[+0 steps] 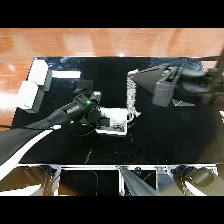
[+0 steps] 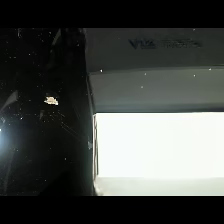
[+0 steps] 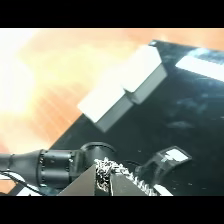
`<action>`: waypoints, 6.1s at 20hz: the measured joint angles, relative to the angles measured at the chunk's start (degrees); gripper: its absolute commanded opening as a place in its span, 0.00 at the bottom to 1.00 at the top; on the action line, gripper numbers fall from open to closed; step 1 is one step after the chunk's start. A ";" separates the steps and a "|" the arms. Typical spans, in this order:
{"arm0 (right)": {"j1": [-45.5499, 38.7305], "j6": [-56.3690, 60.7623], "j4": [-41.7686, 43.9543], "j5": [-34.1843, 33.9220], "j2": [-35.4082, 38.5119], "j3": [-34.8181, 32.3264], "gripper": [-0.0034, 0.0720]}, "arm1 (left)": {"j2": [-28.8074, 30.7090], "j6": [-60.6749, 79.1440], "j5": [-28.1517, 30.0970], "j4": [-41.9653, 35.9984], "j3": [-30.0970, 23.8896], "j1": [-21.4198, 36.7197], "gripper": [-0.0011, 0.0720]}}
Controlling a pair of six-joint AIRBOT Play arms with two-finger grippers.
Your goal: Fold the box and place the chain.
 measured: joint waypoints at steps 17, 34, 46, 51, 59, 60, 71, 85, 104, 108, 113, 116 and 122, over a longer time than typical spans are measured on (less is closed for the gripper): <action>8.76 -1.62 0.33 -12.48 -5.51 0.11 0.09 | 0.02 0.00 -0.09 -0.13 0.00 -0.02 0.04; 9.27 4.94 -10.32 -4.55 -7.15 -0.94 0.09 | 0.00 0.00 -0.04 -0.22 0.00 -0.02 0.04; 9.14 12.44 -18.56 -1.53 -12.07 -12.90 0.09 | 0.00 0.00 -0.07 -0.22 0.00 -0.02 0.04; 9.14 13.16 -19.02 -0.39 -15.15 -13.77 0.18 | 0.00 0.00 -0.09 -0.26 0.00 -0.02 0.04; 7.39 15.08 -21.20 6.60 -15.13 -13.94 0.84 | 0.00 0.00 -0.11 -0.39 0.00 -0.02 0.04; 6.10 15.10 -22.05 8.68 -14.47 -13.94 0.84 | 0.00 -0.02 -0.11 -0.42 0.00 -0.02 0.04; -18.88 15.72 -33.94 18.29 -6.45 -25.11 0.84 | 0.00 -0.02 -0.28 -0.42 0.00 -0.02 0.04; -21.90 15.72 -30.16 16.15 -6.03 -29.83 0.84 | 0.22 -0.07 2.86 -1.75 3.37 0.00 0.63; -19.39 11.06 -31.32 13.68 -14.99 -15.47 1.00 | 30.82 21.70 12.92 -2.29 -11.15 25.59 0.62; -13.53 3.06 -27.50 12.94 -29.14 2.45 1.00 | 32.68 26.95 10.43 -9.01 -14.80 29.16 0.62; -5.38 -5.84 -24.79 13.68 -42.75 16.33 1.00 | 33.20 29.05 6.58 -11.65 -15.98 30.05 0.62; -2.05 -10.05 -22.58 16.94 -46.05 19.17 1.00 | 33.24 29.46 5.60 -12.20 -16.15 30.18 0.62; 0.96 -13.05 -18.82 26.71 -47.80 20.63 1.00 | 33.29 29.83 5.35 -12.79 -16.24 30.23 0.62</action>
